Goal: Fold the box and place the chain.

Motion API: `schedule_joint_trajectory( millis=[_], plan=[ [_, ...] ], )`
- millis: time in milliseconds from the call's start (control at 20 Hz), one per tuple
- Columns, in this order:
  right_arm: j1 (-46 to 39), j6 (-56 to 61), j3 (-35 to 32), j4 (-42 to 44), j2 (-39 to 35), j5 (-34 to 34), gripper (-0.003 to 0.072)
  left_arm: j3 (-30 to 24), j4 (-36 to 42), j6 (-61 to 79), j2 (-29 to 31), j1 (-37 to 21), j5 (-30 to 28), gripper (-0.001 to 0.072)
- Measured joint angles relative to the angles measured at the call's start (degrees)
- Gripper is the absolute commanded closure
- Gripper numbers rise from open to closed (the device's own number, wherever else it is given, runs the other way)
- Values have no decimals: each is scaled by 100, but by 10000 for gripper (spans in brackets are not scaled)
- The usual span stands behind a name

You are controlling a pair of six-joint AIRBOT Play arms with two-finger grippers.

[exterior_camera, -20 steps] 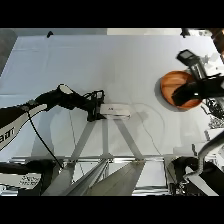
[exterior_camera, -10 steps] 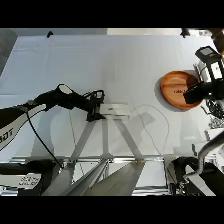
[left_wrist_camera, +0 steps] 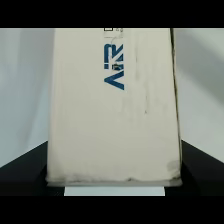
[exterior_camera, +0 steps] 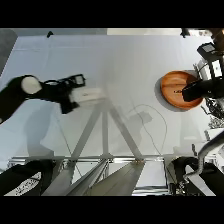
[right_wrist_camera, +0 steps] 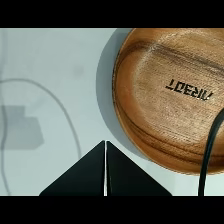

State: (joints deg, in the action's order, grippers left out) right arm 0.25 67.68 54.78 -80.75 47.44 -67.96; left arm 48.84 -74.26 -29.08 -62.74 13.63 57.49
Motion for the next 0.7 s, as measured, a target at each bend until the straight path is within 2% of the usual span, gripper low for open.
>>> schedule_joint_trajectory(
  millis=[100, 200, 400, 450, 550, 700],
  plan=[
    [2, 0, 0, 81, 0, 7, 669, 0, -990, -881, 444, -273, 15, 699],
    [0, 0, 0, 122, 0, 7, 669, 0, -1648, -1506, 796, -682, 2, 699],
    [0, 0, 0, 168, 0, 7, 669, -2, -1971, -2356, 1054, -1801, -420, 701],
    [0, 0, 0, 177, 0, 7, 669, -13, -1751, -2520, 1062, -2124, -625, 701],
    [0, 0, 0, 181, 0, 11, 669, -109, -745, -2638, 1043, -2765, -1137, 705],
    [0, 0, 0, 190, 0, 70, 669, -431, 905, -2105, 892, -3220, -1753, 705]
  ],
)
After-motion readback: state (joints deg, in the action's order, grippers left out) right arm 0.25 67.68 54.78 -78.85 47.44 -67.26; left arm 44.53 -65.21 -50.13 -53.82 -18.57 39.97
